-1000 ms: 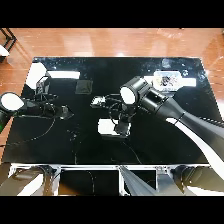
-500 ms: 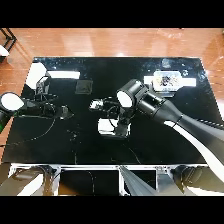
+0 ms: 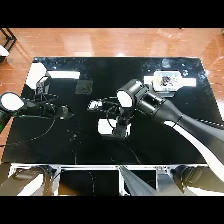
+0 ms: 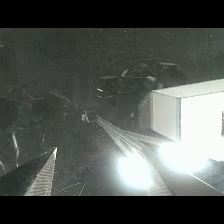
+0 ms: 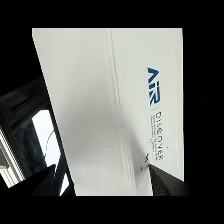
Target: Fold the box and place the chain.
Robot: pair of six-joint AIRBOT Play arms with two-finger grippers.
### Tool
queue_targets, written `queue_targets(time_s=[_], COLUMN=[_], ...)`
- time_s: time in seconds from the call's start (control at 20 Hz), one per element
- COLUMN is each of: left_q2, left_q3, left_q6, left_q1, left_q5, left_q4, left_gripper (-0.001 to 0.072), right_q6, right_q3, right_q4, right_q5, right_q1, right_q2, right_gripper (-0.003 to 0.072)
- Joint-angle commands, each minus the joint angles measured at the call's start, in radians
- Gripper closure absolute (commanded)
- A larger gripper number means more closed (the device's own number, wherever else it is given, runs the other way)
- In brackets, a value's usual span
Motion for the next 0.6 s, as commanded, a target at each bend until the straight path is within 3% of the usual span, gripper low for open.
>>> queue_targets(time_s=[0.0, 0.55], left_q2=[0.0, 0.0], left_q3=[0.001, 0.001], left_q6=[0.0, 0.0], left_q1=[0.001, 0.001], left_q5=[0.0, 0.001], left_q4=[0.0, 0.0], left_gripper=[0.007, 0.007], right_q6=[-0.017, -0.018], right_q3=[0.0, 0.0], right_q4=[0.012, -0.039], right_q5=[-0.019, -0.057], right_q1=[-0.011, -0.011], right_q2=[0.001, 0.0], right_gripper=[0.0119, 0.0164])
